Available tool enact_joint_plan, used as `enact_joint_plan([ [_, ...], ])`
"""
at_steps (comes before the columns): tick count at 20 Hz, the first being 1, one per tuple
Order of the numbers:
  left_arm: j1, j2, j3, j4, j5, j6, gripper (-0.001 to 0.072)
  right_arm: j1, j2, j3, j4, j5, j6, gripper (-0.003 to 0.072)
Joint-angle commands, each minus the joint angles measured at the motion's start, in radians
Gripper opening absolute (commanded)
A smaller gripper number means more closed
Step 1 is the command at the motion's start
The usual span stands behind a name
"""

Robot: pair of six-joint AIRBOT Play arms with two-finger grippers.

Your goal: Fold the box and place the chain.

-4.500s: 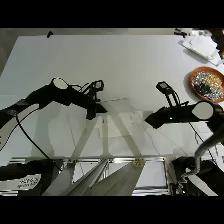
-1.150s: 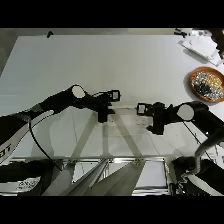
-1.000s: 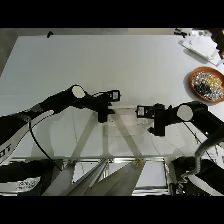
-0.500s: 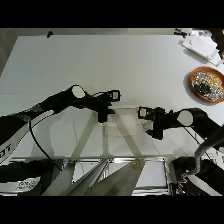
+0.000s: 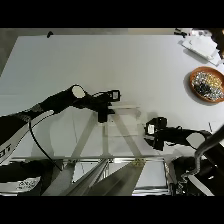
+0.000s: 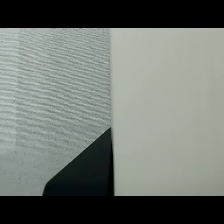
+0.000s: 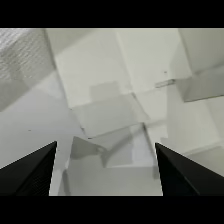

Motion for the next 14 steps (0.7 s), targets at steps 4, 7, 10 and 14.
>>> enact_joint_plan([
  [4,-0.001,0.000,0.000,0.000,0.000,0.000,0.0013,0.044,-0.079,-0.023,0.080,-0.164,-0.077,0.0712],
  [7,-0.001,0.000,0.000,0.000,0.000,0.000,0.0013,0.044,-0.117,-0.023,0.133,-0.219,-0.140,0.0710],
  [10,-0.001,0.000,0.000,0.000,0.000,0.000,0.0013,0.044,-0.139,-0.023,0.163,-0.221,-0.207,0.0708],
  [14,-0.001,0.000,0.000,0.000,0.000,0.000,0.0013,0.044,-0.149,-0.023,0.209,-0.229,-0.233,0.0703],
])
